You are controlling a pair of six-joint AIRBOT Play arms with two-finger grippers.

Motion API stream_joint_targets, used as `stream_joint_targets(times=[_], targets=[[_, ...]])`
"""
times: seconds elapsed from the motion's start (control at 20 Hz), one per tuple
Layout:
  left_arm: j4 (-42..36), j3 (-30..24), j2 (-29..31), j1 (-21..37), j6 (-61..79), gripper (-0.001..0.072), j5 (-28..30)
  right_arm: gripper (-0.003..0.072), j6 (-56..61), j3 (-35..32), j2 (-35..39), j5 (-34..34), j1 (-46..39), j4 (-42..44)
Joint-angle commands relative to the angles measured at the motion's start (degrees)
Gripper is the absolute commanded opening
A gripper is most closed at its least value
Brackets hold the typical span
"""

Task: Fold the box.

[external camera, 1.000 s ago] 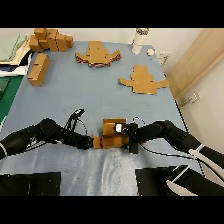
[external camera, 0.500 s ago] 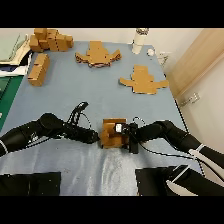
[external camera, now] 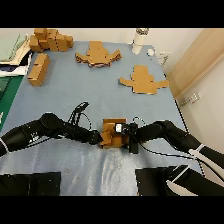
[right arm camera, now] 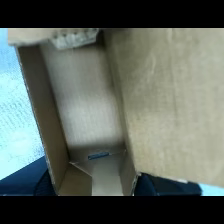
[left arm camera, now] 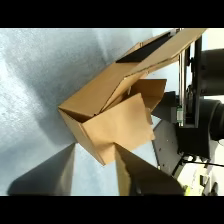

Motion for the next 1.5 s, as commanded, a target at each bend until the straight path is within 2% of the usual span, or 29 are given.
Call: stream_joint_targets(times=[0.0,0.1,0.25,0.4,0.5,0.7,0.8,1.15,1.45], targets=[[-1.62,0.04,-1.16,-0.79,0.15,0.0428,0.13,0.0471,0.02,0.02,0.04,0.02,-0.02,0.02],[-1.62,0.04,-1.53,-0.76,0.15,0.0428,0.17,0.0471,0.02,0.0,0.07,0.02,-0.02,0.02],[-1.88,0.04,-1.53,-0.85,-0.76,0.0429,3.52,0.0471,0.02,0.0,0.07,0.02,-0.02,0.02],[-0.11,0.48,-1.53,-1.6,-6.99,0.0429,4.37,0.0472,0.02,0.0,0.07,0.02,-0.02,0.02],[5.6,2.19,-1.53,-3.19,-14.16,0.043,4.61,0.0471,0.02,0.0,0.07,0.02,-0.02,0.02],[25.66,7.15,-1.64,-8.24,-34.71,0.0429,4.63,0.0472,0.02,0.0,0.07,0.02,-0.02,0.02],[32.5,8.46,-2.21,-9.84,-43.1,0.0429,3.65,0.0472,0.02,0.0,0.07,0.02,-0.02,0.02],[37.46,14.6,-7.65,-15.72,-52.7,0.0429,0.26,0.0471,0.02,0.0,0.07,0.02,-0.02,0.0],[52.15,22.86,-11.21,-19.28,-66.79,0.0429,-10.05,0.0471,0.02,0.0,0.04,0.02,-0.02,0.0]])
